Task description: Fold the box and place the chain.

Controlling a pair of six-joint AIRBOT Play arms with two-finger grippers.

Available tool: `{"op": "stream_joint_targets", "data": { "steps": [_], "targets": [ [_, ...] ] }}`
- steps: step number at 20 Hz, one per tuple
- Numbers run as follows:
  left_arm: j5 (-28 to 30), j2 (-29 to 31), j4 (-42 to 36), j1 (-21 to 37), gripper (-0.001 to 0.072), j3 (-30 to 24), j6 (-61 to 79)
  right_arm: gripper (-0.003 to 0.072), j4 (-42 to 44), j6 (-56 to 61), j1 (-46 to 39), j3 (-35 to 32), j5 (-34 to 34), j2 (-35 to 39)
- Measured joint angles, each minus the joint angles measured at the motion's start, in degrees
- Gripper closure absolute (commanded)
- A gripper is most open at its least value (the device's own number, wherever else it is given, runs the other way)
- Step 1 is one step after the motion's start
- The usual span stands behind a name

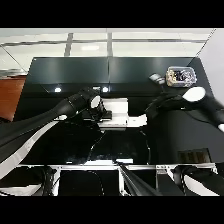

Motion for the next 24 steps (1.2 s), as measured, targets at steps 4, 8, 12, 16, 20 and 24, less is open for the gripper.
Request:
{"op": "stream_joint_targets", "data": {
  "steps": [4, 8, 12, 16, 20, 24],
  "targets": [
    [0.00, 0.00, 0.11, 0.00, 0.0682, 0.02, 0.00, 0.0671, 3.50, 16.02, -13.73, -5.22, 1.27, -2.03],
    [0.02, 0.00, 0.17, 0.00, 0.0682, 0.02, 0.00, 0.0670, 12.96, 18.60, -13.44, -8.44, 3.65, -9.64],
    [0.04, 0.00, 0.26, 0.00, 0.0682, 0.00, 0.00, 0.0671, 18.93, 17.49, -6.16, -8.85, 1.51, -14.47],
    [0.07, 0.00, 0.33, 0.00, 0.0682, 0.02, -0.02, 0.0670, 20.85, 16.92, -0.28, -8.07, -0.24, -15.87],
    [0.11, 0.00, 0.35, 0.00, 0.0682, 0.00, -0.02, 0.0663, 21.11, 15.12, 1.90, -4.87, 2.60, -16.22],
    [0.11, 0.00, 0.37, 0.00, 0.0682, 0.02, -0.02, 0.0232, 20.15, 14.32, 2.51, -0.24, 6.10, -16.33]
  ]
}}
